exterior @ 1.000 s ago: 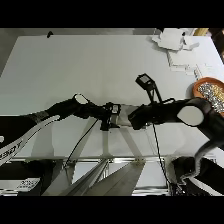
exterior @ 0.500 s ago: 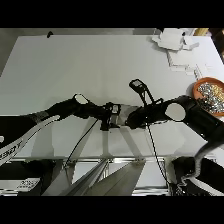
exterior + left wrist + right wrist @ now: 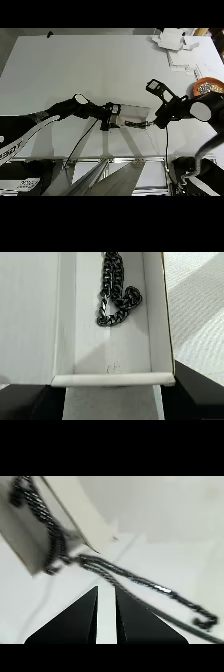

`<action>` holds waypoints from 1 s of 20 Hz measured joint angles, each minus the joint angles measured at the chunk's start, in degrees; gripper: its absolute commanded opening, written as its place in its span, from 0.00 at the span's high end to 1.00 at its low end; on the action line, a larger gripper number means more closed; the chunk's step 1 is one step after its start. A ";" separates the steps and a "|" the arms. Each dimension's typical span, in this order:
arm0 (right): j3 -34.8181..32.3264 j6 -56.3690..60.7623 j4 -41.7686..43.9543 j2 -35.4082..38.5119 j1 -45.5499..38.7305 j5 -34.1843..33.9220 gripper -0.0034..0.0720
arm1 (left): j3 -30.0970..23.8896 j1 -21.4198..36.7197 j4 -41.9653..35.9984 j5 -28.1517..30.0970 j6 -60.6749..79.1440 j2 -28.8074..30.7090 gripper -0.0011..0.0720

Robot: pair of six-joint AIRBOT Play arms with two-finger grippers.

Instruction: Fold the box and place the chain.

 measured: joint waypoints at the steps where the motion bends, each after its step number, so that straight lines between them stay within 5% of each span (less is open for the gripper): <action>1: -0.83 -4.28 -0.31 0.11 -1.66 -0.50 0.79 | 0.00 0.00 0.00 0.00 -0.02 0.00 0.39; 10: -12.09 -37.44 2.75 -3.82 -7.28 -11.50 0.80 | 0.00 0.00 0.00 0.00 0.00 0.00 0.39; 20: -14.08 -47.80 5.27 -10.80 -8.59 -17.33 0.80 | 0.00 0.00 0.02 0.00 -0.02 0.00 0.39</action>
